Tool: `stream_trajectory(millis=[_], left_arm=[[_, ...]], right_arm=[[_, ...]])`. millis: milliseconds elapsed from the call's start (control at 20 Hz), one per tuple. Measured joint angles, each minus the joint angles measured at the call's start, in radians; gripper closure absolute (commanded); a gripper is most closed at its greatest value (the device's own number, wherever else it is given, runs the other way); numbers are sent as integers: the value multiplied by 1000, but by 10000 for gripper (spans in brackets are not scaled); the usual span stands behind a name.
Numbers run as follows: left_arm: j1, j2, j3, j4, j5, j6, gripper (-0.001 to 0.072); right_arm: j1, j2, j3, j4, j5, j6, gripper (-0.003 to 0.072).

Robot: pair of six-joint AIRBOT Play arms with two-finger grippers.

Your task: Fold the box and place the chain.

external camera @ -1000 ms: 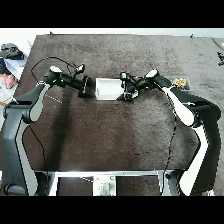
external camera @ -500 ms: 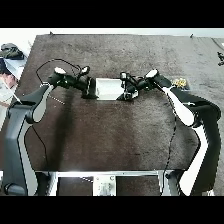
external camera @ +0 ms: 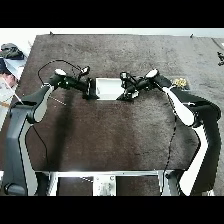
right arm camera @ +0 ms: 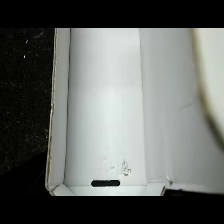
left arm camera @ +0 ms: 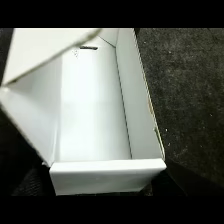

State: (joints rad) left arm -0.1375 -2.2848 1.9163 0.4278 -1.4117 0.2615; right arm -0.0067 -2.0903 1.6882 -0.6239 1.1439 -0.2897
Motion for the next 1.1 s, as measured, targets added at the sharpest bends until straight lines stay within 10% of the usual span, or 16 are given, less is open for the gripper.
stream_trajectory(millis=[1100], left_arm=[[-24,-3,0,34,54,23,-11]], right_arm=[[0,0,0,0,0,-2,313]])
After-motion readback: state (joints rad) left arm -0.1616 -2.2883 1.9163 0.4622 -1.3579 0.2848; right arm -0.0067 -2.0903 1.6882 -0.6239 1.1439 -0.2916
